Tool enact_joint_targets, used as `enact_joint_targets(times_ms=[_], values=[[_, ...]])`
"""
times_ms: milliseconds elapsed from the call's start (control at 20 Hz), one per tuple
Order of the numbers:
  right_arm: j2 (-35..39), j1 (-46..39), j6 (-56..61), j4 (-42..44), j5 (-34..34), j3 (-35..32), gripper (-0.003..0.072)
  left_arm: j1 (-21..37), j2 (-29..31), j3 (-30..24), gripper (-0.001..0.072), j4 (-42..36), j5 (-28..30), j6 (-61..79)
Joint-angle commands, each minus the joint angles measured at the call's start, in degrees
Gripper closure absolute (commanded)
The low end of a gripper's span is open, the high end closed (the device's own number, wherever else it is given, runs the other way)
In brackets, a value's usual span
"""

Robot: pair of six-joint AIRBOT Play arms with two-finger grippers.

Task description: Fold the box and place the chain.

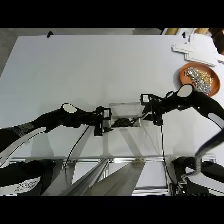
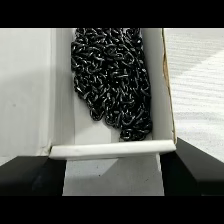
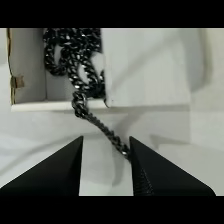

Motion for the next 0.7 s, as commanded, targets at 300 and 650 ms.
enact_joint_targets(times_ms=[300, 650], values=[[0.15, 1.73, 4.5, -3.23, 2.95, -0.52, 0.0671, 0.0, 0.02, 0.0, 0.0696, 0.0, 0.02, 0.02], [18.1, 7.28, 10.56, -4.33, 2.6, -2.62, 0.0671, 0.0, 0.02, 0.0, 0.0696, 0.02, 0.02, 0.02]])
